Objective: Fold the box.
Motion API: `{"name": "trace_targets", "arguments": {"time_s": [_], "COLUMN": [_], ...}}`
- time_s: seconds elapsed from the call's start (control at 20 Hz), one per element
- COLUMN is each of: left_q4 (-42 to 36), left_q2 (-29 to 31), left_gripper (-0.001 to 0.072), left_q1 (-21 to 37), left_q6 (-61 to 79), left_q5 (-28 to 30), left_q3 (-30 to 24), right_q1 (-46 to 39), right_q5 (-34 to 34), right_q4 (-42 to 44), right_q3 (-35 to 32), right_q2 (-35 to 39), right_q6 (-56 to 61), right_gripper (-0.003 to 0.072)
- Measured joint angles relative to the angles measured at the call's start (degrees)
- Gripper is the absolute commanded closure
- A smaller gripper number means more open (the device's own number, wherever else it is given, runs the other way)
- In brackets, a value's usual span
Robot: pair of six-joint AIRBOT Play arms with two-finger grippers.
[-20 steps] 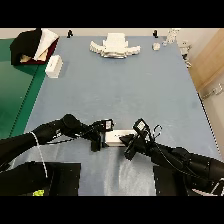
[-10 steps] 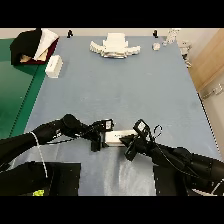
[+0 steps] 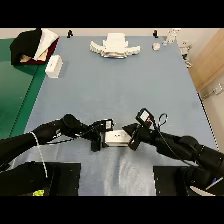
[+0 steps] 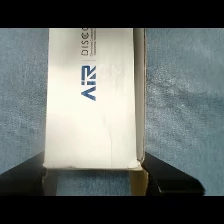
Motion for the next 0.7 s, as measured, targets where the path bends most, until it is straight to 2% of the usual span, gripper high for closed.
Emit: {"name": "trace_targets", "arguments": {"time_s": [0.25,0.5,0.7], "left_q4": [0.0,0.0,0.0], "left_q2": [0.0,0.0,0.0], "left_gripper": [0.0246,0.0247,0.0246], "left_q1": [0.0,0.0,0.0], "left_q6": [0.0,0.0,0.0], "left_q5": [0.0,0.0,0.0], "left_q3": [0.0,0.0,0.0], "right_q1": [-14.9,-28.1,-34.0], "right_q5": [-18.0,-35.8,-46.6], "right_q4": [-8.9,-19.3,-23.1], "right_q3": [14.1,30.1,38.6], "right_q2": [-6.3,-18.7,-27.7], "right_q6": [6.7,21.9,30.2], "right_gripper": [0.0682,0.0682,0.0682]}}
